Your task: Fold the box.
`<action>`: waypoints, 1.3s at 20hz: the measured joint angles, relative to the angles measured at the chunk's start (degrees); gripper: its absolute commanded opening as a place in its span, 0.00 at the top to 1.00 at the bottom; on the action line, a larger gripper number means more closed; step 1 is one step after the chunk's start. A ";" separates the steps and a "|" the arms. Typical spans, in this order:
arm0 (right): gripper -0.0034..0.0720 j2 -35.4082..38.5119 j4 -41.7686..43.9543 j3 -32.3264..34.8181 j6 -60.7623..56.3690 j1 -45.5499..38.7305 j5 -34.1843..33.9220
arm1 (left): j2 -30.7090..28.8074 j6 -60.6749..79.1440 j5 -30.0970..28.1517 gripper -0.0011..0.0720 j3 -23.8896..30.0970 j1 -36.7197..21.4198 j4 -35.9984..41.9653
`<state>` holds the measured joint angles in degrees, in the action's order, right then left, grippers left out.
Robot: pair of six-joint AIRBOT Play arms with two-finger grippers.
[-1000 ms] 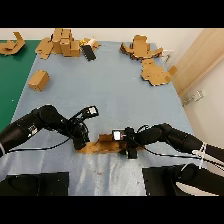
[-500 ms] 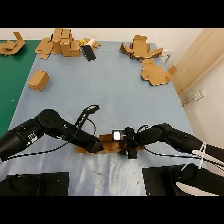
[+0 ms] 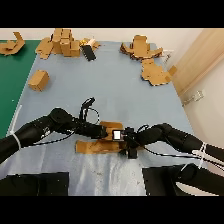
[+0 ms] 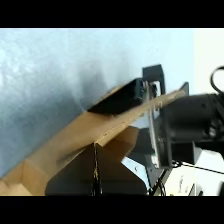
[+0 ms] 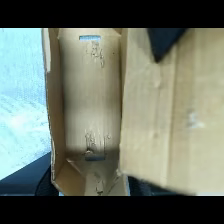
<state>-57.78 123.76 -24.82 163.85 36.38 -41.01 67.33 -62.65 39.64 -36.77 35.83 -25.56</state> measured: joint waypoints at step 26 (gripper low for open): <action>0.33 0.00 -0.22 0.00 0.15 0.04 -0.11 | -11.17 13.55 12.87 0.97 2.12 -28.79 -5.01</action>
<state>-57.78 123.55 -24.82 164.00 36.42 -41.12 56.16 -49.10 52.51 -34.65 7.05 -30.57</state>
